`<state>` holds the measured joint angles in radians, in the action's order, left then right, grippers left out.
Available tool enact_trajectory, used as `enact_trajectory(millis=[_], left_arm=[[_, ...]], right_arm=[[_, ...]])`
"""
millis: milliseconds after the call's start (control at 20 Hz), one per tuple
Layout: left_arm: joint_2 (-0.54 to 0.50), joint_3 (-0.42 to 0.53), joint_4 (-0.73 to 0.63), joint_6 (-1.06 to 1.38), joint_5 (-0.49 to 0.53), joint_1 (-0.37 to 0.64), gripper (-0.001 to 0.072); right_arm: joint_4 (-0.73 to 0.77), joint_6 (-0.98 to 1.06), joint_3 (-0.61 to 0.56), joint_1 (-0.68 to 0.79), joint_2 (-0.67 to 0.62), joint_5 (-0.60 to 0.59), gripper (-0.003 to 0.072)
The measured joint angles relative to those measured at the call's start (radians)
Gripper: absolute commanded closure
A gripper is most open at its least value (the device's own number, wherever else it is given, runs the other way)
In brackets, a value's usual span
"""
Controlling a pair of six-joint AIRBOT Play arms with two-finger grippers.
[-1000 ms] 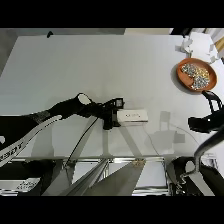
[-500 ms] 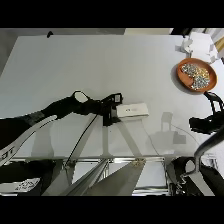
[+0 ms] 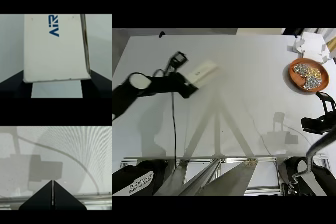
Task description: Fold the box and place the chain.
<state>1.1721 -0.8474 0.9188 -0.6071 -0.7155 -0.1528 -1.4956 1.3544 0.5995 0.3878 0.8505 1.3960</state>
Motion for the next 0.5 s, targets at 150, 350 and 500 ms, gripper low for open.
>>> enact_trajectory(millis=[150,350,500], left_arm=[[-0.048,0.002,0.151,-0.18,-0.058,0.181,0.0706],[-0.068,0.05,0.31,-0.353,-0.111,0.351,0.0706],[-0.07,0.108,0.383,-0.414,-0.122,0.414,0.0705]], right_arm=[[0.0,0.0,0.0,0.0,0.0,0.0,0.0671],[0.0,0.0,0.0,0.0,0.0,0.0,0.0671],[0.0,0.0,0.0,0.0,0.0,0.0,0.0671]])
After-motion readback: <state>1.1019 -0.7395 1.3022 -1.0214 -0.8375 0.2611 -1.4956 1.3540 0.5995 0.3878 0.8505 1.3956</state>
